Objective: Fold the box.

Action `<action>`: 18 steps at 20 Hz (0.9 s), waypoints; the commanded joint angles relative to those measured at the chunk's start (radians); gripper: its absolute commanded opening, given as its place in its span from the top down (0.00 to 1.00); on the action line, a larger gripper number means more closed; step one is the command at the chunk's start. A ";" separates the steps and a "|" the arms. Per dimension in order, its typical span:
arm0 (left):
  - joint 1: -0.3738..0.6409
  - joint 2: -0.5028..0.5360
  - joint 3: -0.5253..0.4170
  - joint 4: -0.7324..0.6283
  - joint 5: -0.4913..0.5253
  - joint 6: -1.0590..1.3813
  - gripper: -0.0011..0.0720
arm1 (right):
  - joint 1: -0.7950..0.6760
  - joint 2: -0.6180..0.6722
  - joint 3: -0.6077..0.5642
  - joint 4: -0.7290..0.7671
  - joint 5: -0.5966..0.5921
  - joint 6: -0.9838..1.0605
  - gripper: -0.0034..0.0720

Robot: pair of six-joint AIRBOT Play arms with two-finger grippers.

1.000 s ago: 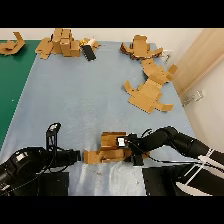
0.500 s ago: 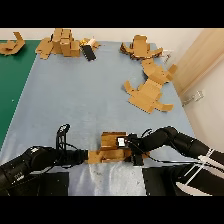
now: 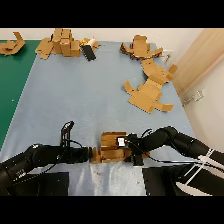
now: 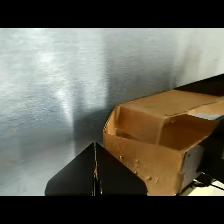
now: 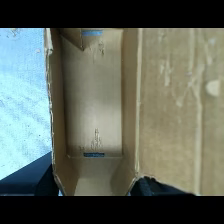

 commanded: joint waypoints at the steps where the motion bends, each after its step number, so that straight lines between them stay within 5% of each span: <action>1: 0.000 -0.001 0.039 -0.056 -0.022 0.059 0.97 | 0.000 0.000 0.001 0.000 0.000 0.000 0.36; 9: -0.055 -0.021 0.063 -0.080 0.050 -0.008 0.97 | 0.000 0.000 0.001 0.000 0.000 0.000 0.36; 12: -0.124 -0.086 0.120 0.075 0.071 -0.192 0.98 | 0.000 0.000 0.001 0.000 0.000 0.000 0.36; 18: -0.131 -0.136 0.227 0.322 -0.119 -0.377 0.97 | 0.000 0.000 0.001 0.000 0.000 0.000 0.36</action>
